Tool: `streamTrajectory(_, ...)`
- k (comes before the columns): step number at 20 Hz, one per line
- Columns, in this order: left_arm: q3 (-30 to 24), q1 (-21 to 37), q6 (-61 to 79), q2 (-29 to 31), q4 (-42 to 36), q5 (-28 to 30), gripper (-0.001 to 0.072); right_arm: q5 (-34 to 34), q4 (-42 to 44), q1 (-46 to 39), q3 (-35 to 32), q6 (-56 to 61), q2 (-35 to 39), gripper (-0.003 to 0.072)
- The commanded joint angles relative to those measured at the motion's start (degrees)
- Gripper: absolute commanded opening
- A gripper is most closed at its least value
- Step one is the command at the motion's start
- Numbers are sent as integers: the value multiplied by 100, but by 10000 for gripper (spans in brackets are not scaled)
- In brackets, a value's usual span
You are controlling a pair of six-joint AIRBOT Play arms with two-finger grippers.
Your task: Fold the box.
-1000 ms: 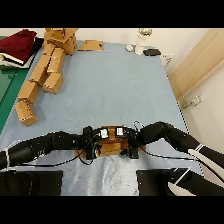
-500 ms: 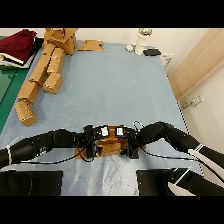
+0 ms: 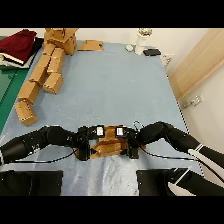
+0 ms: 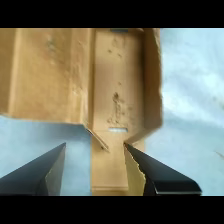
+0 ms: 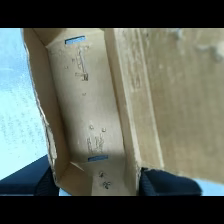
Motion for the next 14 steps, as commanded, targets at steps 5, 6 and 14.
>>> streamTrajectory(5,-44,-15,-46,79,369,-719,557,0,2,4,-2,2,4,547)
streamTrajectory(6,-44,-48,-46,74,352,-584,557,2,2,4,-4,2,2,546)
streamTrajectory(14,-33,-210,-72,-129,59,-46,407,2,2,4,-2,2,4,546)
